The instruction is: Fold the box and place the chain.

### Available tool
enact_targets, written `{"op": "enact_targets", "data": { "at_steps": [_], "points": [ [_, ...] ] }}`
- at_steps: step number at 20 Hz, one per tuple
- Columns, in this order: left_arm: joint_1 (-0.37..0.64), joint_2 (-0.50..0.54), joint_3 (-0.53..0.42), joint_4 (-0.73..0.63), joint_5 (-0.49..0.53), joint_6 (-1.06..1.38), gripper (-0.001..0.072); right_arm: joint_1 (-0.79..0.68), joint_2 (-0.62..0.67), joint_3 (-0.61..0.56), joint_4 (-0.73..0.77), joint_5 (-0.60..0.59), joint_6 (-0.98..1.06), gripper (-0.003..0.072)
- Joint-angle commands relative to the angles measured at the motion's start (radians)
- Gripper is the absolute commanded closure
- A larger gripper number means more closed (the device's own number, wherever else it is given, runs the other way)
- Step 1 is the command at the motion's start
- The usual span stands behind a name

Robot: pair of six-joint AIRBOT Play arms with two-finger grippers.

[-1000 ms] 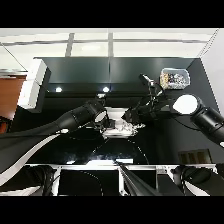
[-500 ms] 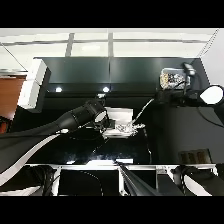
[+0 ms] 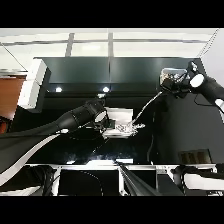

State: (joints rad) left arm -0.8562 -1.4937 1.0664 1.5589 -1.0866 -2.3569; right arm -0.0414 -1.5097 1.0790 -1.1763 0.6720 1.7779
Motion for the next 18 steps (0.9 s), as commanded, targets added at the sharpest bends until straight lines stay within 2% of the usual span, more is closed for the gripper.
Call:
{"op": "enact_targets", "data": {
  "at_steps": [1, 2, 3, 4, 8, 11, 14, 18],
  "points": [
    [0.0, 0.0, 0.0, 0.0, 0.001, 0.0, 0.0677, -0.005, -0.134, 0.115, 0.025, 0.042, 0.014, 0.0112],
    [0.0, 0.0, 0.0, 0.0, 0.001, 0.0, 0.0678, -0.005, -0.141, 0.119, 0.046, 0.035, 0.013, 0.0162],
    [0.0, 0.0, 0.0, 0.0, 0.001, 0.0, 0.0678, -0.005, -0.141, 0.119, 0.05, 0.037, 0.013, 0.0369],
    [0.0, 0.0, 0.0, 0.0, 0.001, 0.0, 0.0678, -0.005, -0.14, 0.12, 0.05, 0.066, 0.001, 0.0687],
    [0.0, 0.0, 0.0, 0.0, 0.001, 0.0, 0.0677, -0.031, -0.082, 0.126, 0.047, 0.256, -0.161, 0.0679],
    [0.0, 0.0, 0.0, 0.0, 0.001, 0.0, 0.0678, -0.037, 0.167, 0.126, 0.066, 0.274, -0.315, 0.068],
    [0.0, 0.0, 0.0, 0.0, 0.005, 0.0, 0.0677, -0.038, 0.446, 0.126, 0.018, 0.293, -0.336, 0.068],
    [0.0, 0.0, 0.0, 0.0, 0.005, 0.0, 0.0677, -0.037, 0.692, 0.145, 0.037, 0.385, -0.363, 0.068]
  ]
}}
